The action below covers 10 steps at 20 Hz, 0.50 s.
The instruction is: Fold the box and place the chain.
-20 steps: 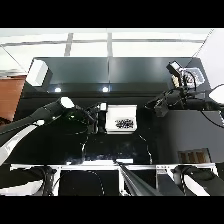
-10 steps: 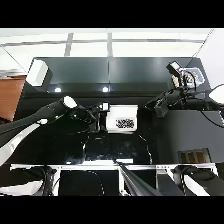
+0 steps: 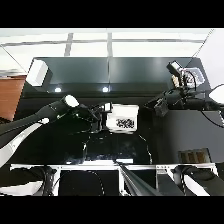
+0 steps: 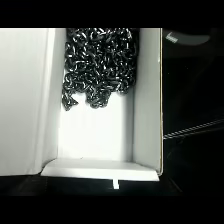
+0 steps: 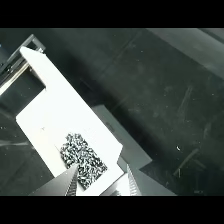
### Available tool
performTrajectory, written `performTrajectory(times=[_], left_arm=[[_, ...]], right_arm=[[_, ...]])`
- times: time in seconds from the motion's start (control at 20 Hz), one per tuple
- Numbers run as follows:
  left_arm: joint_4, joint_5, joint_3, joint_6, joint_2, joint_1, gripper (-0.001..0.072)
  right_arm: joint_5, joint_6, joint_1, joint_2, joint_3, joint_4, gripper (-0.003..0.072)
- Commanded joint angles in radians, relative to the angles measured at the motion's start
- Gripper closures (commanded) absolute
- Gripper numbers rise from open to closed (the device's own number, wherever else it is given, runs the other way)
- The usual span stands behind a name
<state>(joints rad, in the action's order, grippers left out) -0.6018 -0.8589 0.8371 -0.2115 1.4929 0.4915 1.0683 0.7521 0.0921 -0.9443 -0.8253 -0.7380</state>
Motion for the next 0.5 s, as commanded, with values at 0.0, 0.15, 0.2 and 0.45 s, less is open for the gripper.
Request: performTrajectory(times=[0.0, 0.15, 0.2, 0.45], left_arm=[[0.011, 0.010, 0.002, -0.021, 0.001, 0.011, 0.0164], [0.012, 0.031, 0.002, -0.021, 0.000, 0.011, 0.0316], [0.012, 0.035, 0.002, -0.019, 0.000, 0.011, 0.0316], [0.011, 0.067, 0.003, 0.059, -0.001, 0.011, 0.0316]], right_arm=[[-0.008, 0.000, -0.001, 0.000, -0.001, 0.000, 0.0321], [-0.049, 0.003, 0.000, -0.002, -0.001, 0.000, 0.0321], [-0.094, 0.030, 0.000, -0.002, -0.001, 0.000, 0.0298], [-0.268, 0.200, 0.004, -0.058, -0.001, 0.003, -0.0020]])
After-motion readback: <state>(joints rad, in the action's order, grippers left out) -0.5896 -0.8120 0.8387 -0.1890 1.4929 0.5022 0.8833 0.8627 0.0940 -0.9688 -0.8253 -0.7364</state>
